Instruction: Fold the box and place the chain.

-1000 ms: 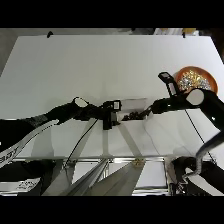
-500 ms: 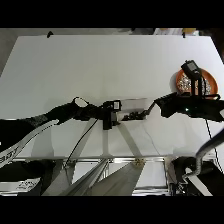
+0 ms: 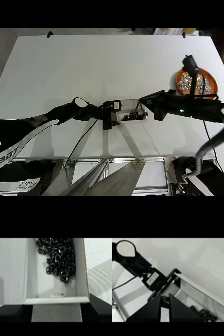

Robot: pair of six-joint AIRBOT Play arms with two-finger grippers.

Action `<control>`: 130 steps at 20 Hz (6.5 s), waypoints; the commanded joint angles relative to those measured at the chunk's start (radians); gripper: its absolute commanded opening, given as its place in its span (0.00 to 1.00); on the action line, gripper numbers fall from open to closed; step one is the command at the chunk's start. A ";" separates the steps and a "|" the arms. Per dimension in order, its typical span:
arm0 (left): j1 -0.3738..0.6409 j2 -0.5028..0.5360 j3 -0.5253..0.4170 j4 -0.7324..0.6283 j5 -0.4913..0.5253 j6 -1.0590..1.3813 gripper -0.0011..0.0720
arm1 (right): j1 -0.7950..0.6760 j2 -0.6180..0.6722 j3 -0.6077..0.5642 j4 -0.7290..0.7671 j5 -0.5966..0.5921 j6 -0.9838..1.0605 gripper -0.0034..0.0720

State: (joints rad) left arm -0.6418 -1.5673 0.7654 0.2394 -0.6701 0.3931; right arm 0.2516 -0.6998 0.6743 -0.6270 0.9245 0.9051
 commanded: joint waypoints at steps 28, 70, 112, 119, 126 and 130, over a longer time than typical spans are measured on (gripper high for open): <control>0.000 0.000 0.000 0.000 0.000 0.000 0.30 | -0.295 -0.440 0.125 -0.405 0.265 -0.892 0.36; 0.000 0.000 0.000 0.000 0.000 0.000 0.30 | -0.179 -0.107 0.071 -0.165 0.246 -0.826 0.06; 0.000 0.000 0.000 0.000 0.000 0.000 0.30 | -0.179 -0.417 0.005 -0.455 0.102 -1.080 0.30; 0.000 0.000 0.000 0.000 0.000 0.000 0.30 | -0.135 -0.496 0.005 -0.377 0.067 -1.199 0.30; 0.000 0.000 0.000 0.000 0.000 0.000 0.30 | -0.135 -0.496 0.005 -0.270 0.088 -1.228 0.30; 0.000 0.000 0.000 0.000 0.000 0.000 0.30 | -0.135 -0.495 0.005 -0.297 0.138 -1.218 0.08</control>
State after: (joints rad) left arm -0.6418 -1.5673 0.7654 0.2401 -0.6708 0.3931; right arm 0.1154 -1.1950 0.6792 -0.9226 1.0275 -0.3176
